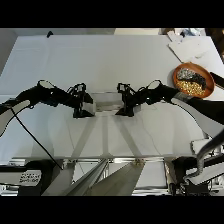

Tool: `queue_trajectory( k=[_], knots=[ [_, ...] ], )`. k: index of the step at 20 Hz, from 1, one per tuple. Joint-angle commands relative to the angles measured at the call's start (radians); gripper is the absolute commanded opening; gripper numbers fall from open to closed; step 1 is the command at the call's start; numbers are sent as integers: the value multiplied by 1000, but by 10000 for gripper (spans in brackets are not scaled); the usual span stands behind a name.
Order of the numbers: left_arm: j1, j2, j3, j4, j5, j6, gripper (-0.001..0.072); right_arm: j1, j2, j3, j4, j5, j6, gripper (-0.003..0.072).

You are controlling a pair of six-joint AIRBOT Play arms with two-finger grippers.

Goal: Fold the box and place the chain.

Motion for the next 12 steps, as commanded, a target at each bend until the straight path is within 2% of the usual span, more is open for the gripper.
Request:
queue_trajectory(
  k=[1, 3, 8, 12],
  knots=[
    [-16, 0, 0, -8, 1, -22, 698, 0, 0, 0, 0, 0, 1, 525],
    [-30, 0, 0, -7, 21, -46, 698, 0, 0, 0, 0, 0, 1, 525],
    [-76, -5, 0, 22, 149, -156, 696, 0, 0, 0, 0, 0, 1, 525],
    [-106, -43, 0, 23, 182, -156, 695, 0, 0, 0, 0, 0, 1, 525]
  ],
)
